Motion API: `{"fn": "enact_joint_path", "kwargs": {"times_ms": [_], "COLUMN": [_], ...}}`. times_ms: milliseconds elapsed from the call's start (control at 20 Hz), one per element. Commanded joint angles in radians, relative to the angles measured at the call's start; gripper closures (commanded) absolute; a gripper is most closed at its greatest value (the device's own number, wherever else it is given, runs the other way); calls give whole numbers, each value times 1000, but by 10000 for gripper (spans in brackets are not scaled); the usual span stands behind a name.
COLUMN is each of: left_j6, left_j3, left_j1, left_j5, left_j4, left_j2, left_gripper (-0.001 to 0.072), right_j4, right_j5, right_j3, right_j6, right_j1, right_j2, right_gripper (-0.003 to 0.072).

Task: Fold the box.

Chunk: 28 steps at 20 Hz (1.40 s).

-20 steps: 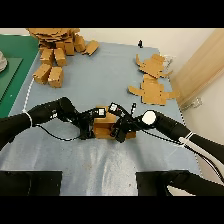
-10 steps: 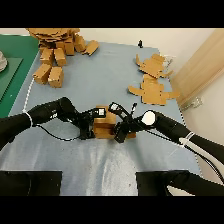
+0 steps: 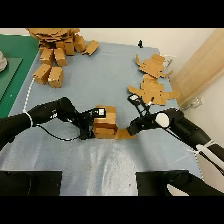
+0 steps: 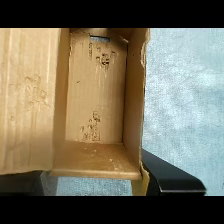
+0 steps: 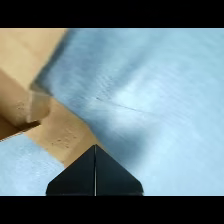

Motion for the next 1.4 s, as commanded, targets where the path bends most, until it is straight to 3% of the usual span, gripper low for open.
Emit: {"fn": "enact_joint_path", "kwargs": {"times_ms": [0,200,450,600,900,1000,1350], "left_j6": [1,1,0,0,0,0,0], "left_j3": [0,0,0,0,0,0,0], "left_j1": [0,0,0,0,0,0,0], "left_j5": [0,0,0,0,0,0,0], "left_j4": [0,0,0,0,0,0,0], "left_j2": [1,1,1,1,1,1,1], "left_gripper": [229,229,229,229,229,229,229], "right_j4": [-112,-33,396,509,502,431,65], "right_j5": [83,33,-78,-164,-166,-166,-87], "right_j3": [-2,-79,-139,-139,-139,-137,-137], "right_j6": [269,285,10,-25,-25,-2,308], "right_j1": [-91,-187,-153,-110,-77,-79,-99], "right_j2": [58,22,-64,-67,-122,-114,121], "right_gripper": [683,683,682,682,682,683,683]}}
